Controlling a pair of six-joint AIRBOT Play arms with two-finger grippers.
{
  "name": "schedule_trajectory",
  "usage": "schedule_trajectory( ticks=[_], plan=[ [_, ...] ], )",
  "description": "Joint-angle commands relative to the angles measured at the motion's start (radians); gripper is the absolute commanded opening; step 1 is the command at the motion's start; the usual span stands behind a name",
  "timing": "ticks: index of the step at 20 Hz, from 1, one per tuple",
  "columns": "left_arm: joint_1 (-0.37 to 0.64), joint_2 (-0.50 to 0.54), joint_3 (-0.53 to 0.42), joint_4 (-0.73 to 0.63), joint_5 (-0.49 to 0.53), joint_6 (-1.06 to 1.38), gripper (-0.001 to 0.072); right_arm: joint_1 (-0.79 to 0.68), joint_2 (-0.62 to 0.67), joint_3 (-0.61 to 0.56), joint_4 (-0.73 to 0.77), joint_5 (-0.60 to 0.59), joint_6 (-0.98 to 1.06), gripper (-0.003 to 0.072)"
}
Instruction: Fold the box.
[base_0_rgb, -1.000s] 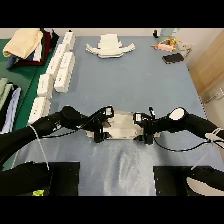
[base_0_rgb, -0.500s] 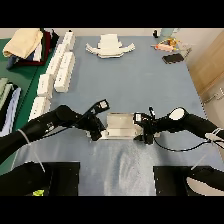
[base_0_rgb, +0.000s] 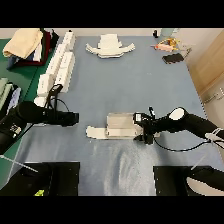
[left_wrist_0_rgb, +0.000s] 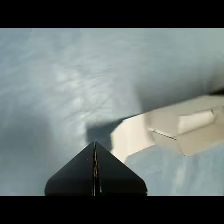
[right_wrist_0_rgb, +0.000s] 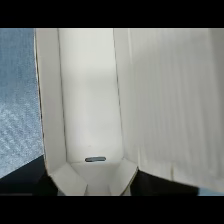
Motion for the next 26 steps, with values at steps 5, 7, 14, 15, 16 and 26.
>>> schedule_trajectory(
  ticks=[5, 7, 14, 15, 16, 26],
  plan=[
    [0.016, -0.134, -0.068, -0.138, -0.023, -0.046, 0.0012, 0.001, 0.001, 0.001, 0.0, 0.0, 0.0, 0.0506],
    [-0.079, -0.201, -0.1, -0.187, 0.056, -0.045, 0.0012, 0.001, 0.001, 0.001, 0.0, 0.0, 0.0, 0.0506],
    [-0.295, -0.261, -0.076, -0.343, 0.227, -0.044, 0.0012, 0.001, 0.001, 0.001, 0.0, 0.0, 0.0, 0.0506],
    [-0.296, -0.261, -0.063, -0.364, 0.213, -0.042, 0.0012, 0.001, 0.001, 0.001, 0.0, 0.0, 0.0, 0.0506],
    [-0.296, -0.261, -0.05, -0.365, 0.203, -0.04, 0.0013, 0.001, 0.001, 0.001, 0.0, 0.0, 0.0, 0.0506],
    [-0.249, -0.261, -0.022, -0.368, 0.161, 0.015, 0.0481, 0.001, 0.001, 0.001, 0.0, 0.0, 0.0, 0.0506]
  ],
)
